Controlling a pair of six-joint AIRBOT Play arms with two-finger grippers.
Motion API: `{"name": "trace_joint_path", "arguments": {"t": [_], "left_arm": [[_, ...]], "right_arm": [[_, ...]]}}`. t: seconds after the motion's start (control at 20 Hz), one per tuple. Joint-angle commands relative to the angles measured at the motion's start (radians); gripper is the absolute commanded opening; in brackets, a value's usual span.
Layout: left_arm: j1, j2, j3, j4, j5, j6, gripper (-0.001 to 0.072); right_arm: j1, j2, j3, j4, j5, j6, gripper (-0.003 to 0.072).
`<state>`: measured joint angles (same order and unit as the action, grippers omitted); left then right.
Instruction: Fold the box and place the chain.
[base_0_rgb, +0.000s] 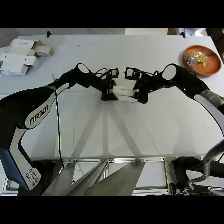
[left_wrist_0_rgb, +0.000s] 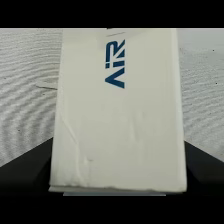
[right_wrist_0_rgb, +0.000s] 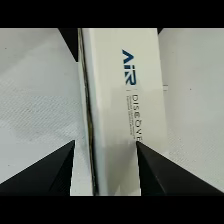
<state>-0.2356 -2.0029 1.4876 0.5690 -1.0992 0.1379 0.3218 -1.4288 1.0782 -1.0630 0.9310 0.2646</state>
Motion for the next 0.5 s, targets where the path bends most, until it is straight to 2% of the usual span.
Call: {"name": "trace_joint_path", "arguments": {"t": [0.0,0.15,0.25,0.3,0.35,0.45], "left_arm": [[0.000,0.001,0.000,0.001,0.003,0.003,0.0378],[0.000,0.001,0.000,0.001,0.003,0.003,0.0378],[0.000,0.001,0.000,0.001,0.003,0.003,0.0378],[0.000,0.001,0.000,0.001,0.003,0.003,0.0378],[0.000,0.001,0.000,0.001,0.003,0.003,0.0378],[0.000,0.001,0.000,0.001,0.003,0.003,0.0378]], "right_arm": [[0.000,0.036,0.000,-0.002,-0.003,0.002,0.0420],[0.000,0.067,0.000,0.007,-0.008,0.050,0.0413],[-0.018,0.074,0.000,0.088,-0.006,0.102,0.0346],[-0.036,0.071,0.000,0.169,-0.003,0.140,0.0210],[-0.053,0.064,0.000,0.257,0.003,0.158,0.0009],[-0.074,0.037,0.000,0.387,0.005,0.158,0.0014]]}}
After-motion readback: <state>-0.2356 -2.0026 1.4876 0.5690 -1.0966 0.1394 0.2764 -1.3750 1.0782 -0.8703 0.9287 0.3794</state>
